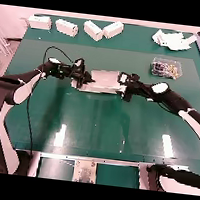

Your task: Fold the box and place the chain.

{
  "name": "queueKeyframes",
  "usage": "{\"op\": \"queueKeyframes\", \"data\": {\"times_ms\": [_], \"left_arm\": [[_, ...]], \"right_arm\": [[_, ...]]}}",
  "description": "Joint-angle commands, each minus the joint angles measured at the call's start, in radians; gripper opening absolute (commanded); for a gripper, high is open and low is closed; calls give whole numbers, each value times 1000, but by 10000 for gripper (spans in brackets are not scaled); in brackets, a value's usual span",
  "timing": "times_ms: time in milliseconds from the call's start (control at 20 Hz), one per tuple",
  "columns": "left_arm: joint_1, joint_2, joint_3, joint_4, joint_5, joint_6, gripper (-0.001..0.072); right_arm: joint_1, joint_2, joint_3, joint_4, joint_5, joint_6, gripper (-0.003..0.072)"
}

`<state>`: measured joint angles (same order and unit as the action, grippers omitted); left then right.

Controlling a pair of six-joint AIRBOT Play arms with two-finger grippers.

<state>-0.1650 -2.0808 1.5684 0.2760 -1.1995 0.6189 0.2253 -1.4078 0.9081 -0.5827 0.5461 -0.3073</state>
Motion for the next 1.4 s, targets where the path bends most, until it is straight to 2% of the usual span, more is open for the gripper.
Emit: {"op": "queueKeyframes", "data": {"times_ms": [0,700,1100,1350], "left_arm": [[0,0,0,1,-1,0,18],[0,0,0,1,-1,0,18],[0,0,0,1,-1,0,19],[0,0,0,1,-1,0,19]], "right_arm": [[-42,-49,56,86,135,-97,691],[-142,-196,203,84,349,-150,691],[-147,-304,331,74,436,-164,691],[-146,-369,379,67,536,-133,691]]}}
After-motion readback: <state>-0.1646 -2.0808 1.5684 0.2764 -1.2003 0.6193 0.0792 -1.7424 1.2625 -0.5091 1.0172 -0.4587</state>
